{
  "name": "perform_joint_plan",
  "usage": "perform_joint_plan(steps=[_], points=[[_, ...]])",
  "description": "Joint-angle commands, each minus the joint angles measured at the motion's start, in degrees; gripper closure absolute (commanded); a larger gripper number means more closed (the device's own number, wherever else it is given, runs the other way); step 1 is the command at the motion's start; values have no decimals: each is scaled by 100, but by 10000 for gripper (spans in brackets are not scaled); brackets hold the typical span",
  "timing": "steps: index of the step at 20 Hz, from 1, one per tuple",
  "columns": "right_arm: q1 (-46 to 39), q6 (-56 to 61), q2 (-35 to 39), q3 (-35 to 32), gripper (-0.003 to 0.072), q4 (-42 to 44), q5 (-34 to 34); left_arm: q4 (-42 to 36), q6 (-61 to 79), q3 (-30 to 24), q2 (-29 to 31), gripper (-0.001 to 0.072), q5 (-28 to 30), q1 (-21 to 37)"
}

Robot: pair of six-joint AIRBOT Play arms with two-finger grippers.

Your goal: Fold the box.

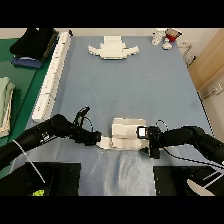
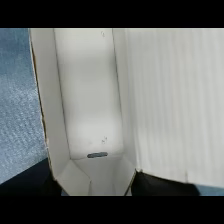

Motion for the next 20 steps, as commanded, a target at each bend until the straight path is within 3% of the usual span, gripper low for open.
perform_joint_plan(steps=[1,4,9,10,11,12,20], points=[[4,0,2,-2,187,0,0,-520,483,85,-39,697,-151,2],[4,0,2,-2,187,0,0,-522,511,262,-39,697,-466,2],[4,0,2,-2,187,0,0,-667,511,402,-39,693,-496,2],[4,0,2,-2,187,0,0,-664,511,402,-39,525,-505,2],[7,0,2,-4,187,0,0,-667,505,402,-39,218,-518,2],[4,0,2,-4,187,0,0,-667,505,402,-39,118,-520,2],[7,0,2,-2,187,0,0,-964,503,404,-39,121,-258,-9]])
